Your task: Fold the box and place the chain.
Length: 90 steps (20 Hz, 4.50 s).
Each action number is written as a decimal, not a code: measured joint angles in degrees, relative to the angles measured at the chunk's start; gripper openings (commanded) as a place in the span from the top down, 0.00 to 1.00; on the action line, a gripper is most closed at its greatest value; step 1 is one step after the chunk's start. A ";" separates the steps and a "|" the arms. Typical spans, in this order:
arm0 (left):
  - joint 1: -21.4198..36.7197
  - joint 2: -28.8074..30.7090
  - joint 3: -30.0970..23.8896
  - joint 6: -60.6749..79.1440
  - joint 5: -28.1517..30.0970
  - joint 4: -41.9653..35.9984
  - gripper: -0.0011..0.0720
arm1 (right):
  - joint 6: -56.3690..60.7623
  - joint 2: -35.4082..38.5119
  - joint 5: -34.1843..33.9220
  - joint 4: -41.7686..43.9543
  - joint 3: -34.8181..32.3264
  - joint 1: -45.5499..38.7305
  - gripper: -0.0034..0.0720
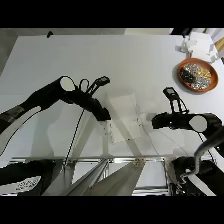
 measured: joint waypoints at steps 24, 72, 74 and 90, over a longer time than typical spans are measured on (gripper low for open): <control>-0.15 -10.62 0.00 39.17 -1.05 -15.61 0.97 | 0.02 0.22 9.03 0.24 -0.02 0.02 0.53; -7.26 -7.43 0.04 41.20 16.35 0.94 0.98 | -3.23 18.73 6.19 -9.07 -0.02 0.02 0.53; -7.26 -7.48 0.04 41.94 16.31 0.59 0.98 | -3.82 18.73 6.19 -9.07 -0.02 0.02 0.53; -7.26 -7.63 1.73 43.17 11.32 1.33 0.98 | -30.32 18.73 8.24 0.11 -0.02 0.02 0.66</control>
